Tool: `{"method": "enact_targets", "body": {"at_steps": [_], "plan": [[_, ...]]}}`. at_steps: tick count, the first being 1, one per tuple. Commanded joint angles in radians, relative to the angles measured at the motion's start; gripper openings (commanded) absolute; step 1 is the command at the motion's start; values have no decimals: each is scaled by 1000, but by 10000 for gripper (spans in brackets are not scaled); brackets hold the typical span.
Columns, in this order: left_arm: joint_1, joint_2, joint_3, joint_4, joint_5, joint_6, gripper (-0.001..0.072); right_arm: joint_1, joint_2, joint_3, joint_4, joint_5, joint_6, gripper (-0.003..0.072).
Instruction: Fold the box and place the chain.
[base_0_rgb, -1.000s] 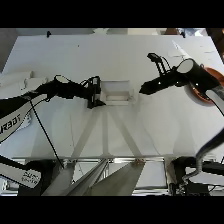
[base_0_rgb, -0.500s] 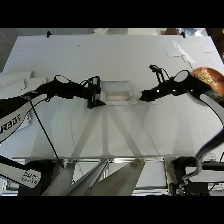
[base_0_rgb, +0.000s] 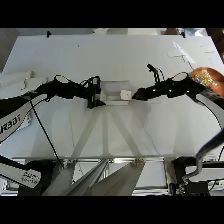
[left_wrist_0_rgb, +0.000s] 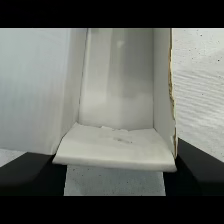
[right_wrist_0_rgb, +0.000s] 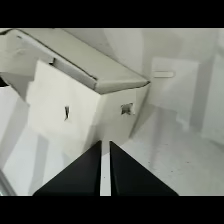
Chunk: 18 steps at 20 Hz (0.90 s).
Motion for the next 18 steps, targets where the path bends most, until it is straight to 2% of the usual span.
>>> {"method": "enact_targets", "body": {"at_steps": [1,2,3,4,10,11,12,14,16,18], "plan": [[0,1,1,0,0,0,376,0,-2,0,38,43,-59,83],[0,1,1,0,0,0,376,0,-2,0,38,46,-69,116],[0,1,1,0,0,0,376,0,-2,0,38,50,-77,183],[0,1,1,0,0,0,376,0,-2,0,36,56,-80,196],[0,1,1,0,0,0,376,0,-2,0,34,54,-109,198],[0,1,1,0,0,0,376,0,-2,0,34,48,-111,221],[0,1,1,0,0,0,376,0,-2,0,32,37,-110,320],[0,1,1,0,0,0,376,6,-2,0,27,16,-110,345],[0,1,1,0,0,0,376,25,-2,0,26,-9,-110,418],[0,1,1,0,0,0,376,49,-2,0,26,-51,-106,418]]}}
